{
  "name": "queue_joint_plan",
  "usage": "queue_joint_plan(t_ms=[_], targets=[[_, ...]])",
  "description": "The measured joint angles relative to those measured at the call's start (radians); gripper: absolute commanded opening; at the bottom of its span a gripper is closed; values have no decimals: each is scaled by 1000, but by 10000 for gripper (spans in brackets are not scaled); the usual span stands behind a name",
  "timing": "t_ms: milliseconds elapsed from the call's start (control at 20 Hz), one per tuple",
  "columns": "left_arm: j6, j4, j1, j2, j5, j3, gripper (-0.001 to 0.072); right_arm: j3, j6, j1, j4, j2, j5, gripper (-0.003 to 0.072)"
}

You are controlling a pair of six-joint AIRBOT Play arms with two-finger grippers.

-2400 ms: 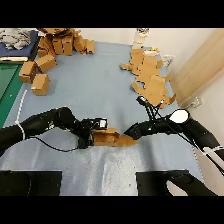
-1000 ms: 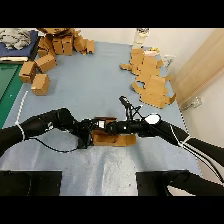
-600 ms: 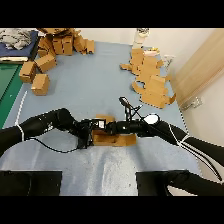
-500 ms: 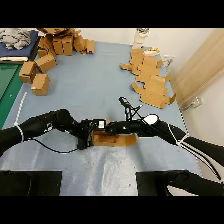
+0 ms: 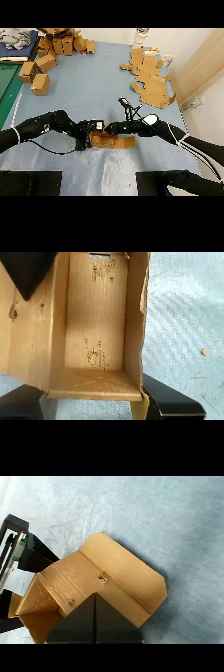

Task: Fold the box.

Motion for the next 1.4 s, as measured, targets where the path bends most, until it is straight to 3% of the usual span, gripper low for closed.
queue_joint_plan(t_ms=[150,350,450,600,750,850,950,1400], targets=[[0,-5,2,1,4,0,589,1,10,-16,-56,43,0,5],[0,-8,2,1,7,0,589,1,108,-59,-293,163,16,8],[1,-10,2,1,8,0,588,0,132,-64,-424,225,73,126],[1,-11,2,1,8,0,589,0,146,-69,-600,308,185,416],[1,-11,2,1,8,0,588,0,123,-71,-699,364,295,473],[1,-12,2,1,9,0,589,-2,57,-60,-712,378,358,489],[1,-12,2,1,9,0,589,-6,-33,-31,-721,375,381,550],[1,-12,2,1,8,0,588,-13,-291,58,-721,234,222,549]])
